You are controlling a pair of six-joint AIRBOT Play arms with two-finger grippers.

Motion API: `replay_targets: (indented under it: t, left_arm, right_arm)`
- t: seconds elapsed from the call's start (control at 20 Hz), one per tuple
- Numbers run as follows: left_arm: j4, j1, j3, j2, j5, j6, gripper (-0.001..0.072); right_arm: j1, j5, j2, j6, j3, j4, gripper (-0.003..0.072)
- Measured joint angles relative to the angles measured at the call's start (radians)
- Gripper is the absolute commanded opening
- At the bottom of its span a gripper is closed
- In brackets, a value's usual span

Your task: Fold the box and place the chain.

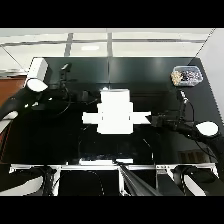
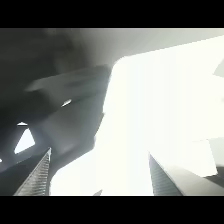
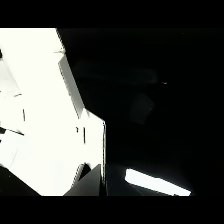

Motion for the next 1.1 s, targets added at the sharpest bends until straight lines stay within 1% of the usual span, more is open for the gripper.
replay_targets:
  t: [0.15, 0.3, 0.35, 0.4, 0.5, 0.55, 0.6, 0.65, 0.7, 0.8, 0.85, 0.9, 0.95, 1.0, 1.1]
  left_arm:
    - [-0.046, -0.010, 0.100, -0.149, -0.086, 0.070, 0.0691]
    - [-0.084, -0.029, 0.190, -0.270, -0.177, 0.149, 0.0691]
    - [-0.087, -0.035, 0.218, -0.304, -0.203, 0.180, 0.0687]
    - [-0.092, -0.040, 0.245, -0.333, -0.241, 0.212, 0.0666]
    - [-0.095, -0.048, 0.293, -0.388, -0.333, 0.292, 0.0479]
    - [-0.095, -0.049, 0.314, -0.410, -0.385, 0.338, 0.0407]
    - [-0.091, -0.050, 0.330, -0.428, -0.432, 0.381, 0.0388]
    - [-0.082, -0.051, 0.343, -0.442, -0.470, 0.415, 0.0320]
    - [-0.071, -0.053, 0.354, -0.453, -0.496, 0.440, 0.0206]
    - [-0.052, -0.054, 0.370, -0.471, -0.533, 0.481, 0.0096]
    - [-0.045, -0.054, 0.376, -0.476, -0.546, 0.498, 0.0030]
    - [-0.042, -0.054, 0.380, -0.481, -0.556, 0.514, 0.0029]
    - [-0.037, -0.055, 0.385, -0.483, -0.561, 0.521, 0.0028]
    - [-0.031, -0.055, 0.388, -0.486, -0.559, 0.526, 0.0028]
    - [-0.025, -0.054, 0.397, -0.486, -0.577, 0.529, 0.0026]
  right_arm:
    - [0.028, -0.013, 0.002, 0.003, -0.008, 0.011, 0.0013]
    - [0.039, -0.010, 0.003, 0.004, -0.011, 0.014, 0.0013]
    - [0.041, -0.008, 0.003, 0.005, -0.012, 0.014, 0.0013]
    - [0.042, -0.008, 0.003, 0.006, -0.012, 0.014, 0.0013]
    - [0.043, -0.005, 0.003, 0.006, -0.012, 0.015, 0.0014]
    - [0.044, -0.005, 0.003, 0.006, -0.012, 0.015, 0.0013]
    - [0.044, -0.003, 0.003, 0.006, -0.012, 0.015, 0.0014]
    - [0.044, -0.004, 0.003, 0.006, -0.012, 0.015, 0.0013]
    - [0.044, -0.003, 0.003, 0.006, -0.012, 0.014, 0.0014]
    - [0.044, -0.002, 0.003, 0.005, -0.012, 0.010, 0.0014]
    - [0.044, -0.002, 0.003, 0.005, -0.012, 0.004, 0.0015]
    - [0.044, -0.002, 0.003, 0.005, -0.012, 0.001, 0.0121]
    - [0.045, -0.002, 0.003, 0.005, -0.012, -0.002, 0.0438]
    - [0.044, -0.003, 0.003, 0.005, -0.010, -0.012, 0.0679]
    - [0.034, 0.014, 0.003, 0.002, 0.020, -0.056, 0.0681]
